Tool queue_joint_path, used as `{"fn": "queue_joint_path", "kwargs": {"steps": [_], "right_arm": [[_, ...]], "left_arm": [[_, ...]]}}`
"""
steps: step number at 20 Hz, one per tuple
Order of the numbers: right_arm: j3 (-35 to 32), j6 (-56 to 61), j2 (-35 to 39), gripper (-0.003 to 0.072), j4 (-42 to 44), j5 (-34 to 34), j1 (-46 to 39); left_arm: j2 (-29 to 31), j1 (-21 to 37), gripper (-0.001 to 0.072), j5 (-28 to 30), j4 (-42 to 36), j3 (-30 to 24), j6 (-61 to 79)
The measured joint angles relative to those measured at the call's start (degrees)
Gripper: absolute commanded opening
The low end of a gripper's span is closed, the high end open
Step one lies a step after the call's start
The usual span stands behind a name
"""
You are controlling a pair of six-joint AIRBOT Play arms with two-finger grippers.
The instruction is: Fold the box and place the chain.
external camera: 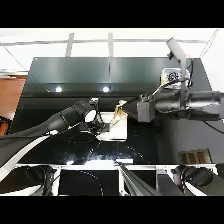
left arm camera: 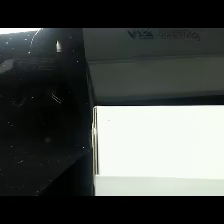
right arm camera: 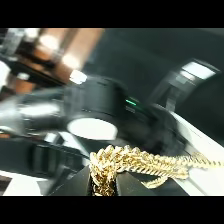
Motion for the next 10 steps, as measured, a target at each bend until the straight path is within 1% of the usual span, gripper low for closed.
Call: {"fn": "queue_joint_path", "kwargs": {"steps": [4,7,10], "right_arm": [[-4.76,4.22,0.0,0.0008,-4.66,0.15,0.17],[-7.87,5.53,0.0,0.0008,-5.51,-0.76,0.17],[-9.29,6.14,0.0,0.0008,-5.68,-1.7,0.2]], "left_arm": [[0.0,0.0,0.0031,0.0,-0.02,0.0,-0.02],[0.0,0.0,0.0031,-0.02,-0.02,0.0,-0.02],[0.0,0.0,0.0031,-0.02,-0.02,0.0,-0.02]]}}
